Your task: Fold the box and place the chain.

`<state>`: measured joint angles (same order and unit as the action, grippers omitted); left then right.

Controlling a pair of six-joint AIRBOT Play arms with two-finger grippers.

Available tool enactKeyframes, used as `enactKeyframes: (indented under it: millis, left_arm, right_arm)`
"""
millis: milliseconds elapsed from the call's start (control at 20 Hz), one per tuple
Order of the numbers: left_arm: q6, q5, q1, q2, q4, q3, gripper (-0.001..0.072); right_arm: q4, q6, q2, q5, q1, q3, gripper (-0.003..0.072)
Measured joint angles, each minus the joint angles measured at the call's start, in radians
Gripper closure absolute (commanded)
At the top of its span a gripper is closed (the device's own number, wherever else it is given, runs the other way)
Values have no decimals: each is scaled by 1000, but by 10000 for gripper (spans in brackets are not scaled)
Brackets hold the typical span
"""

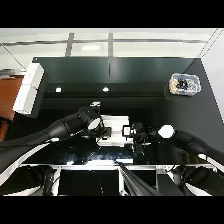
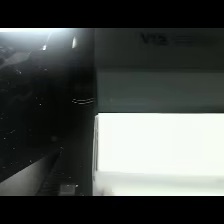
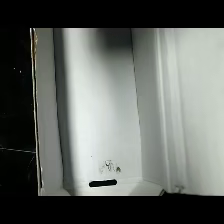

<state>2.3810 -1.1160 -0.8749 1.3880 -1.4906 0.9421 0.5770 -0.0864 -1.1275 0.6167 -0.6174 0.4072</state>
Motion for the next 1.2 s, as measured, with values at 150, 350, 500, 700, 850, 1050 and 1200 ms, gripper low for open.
enactKeyframes:
  millis: [150,350,500,700,850,1050,1200]
  left_arm:
    - [5,1,8,-1,4,7,227]
    - [8,-9,11,1,6,5,244]
    - [8,-25,12,1,6,0,433]
    - [9,-27,12,1,10,-2,644]
    - [8,-26,12,2,17,-2,677]
    - [8,-26,11,5,16,-2,677]
    - [6,-25,10,5,13,-2,677]
  right_arm:
    - [-1,0,0,0,0,0,338]
    - [-1,1,0,2,0,0,338]
    - [0,0,0,4,0,0,338]
    - [-1,0,0,4,0,0,338]
    - [-1,0,0,5,0,0,339]
    - [0,0,0,5,0,0,335]
    - [0,0,2,9,0,0,-5]
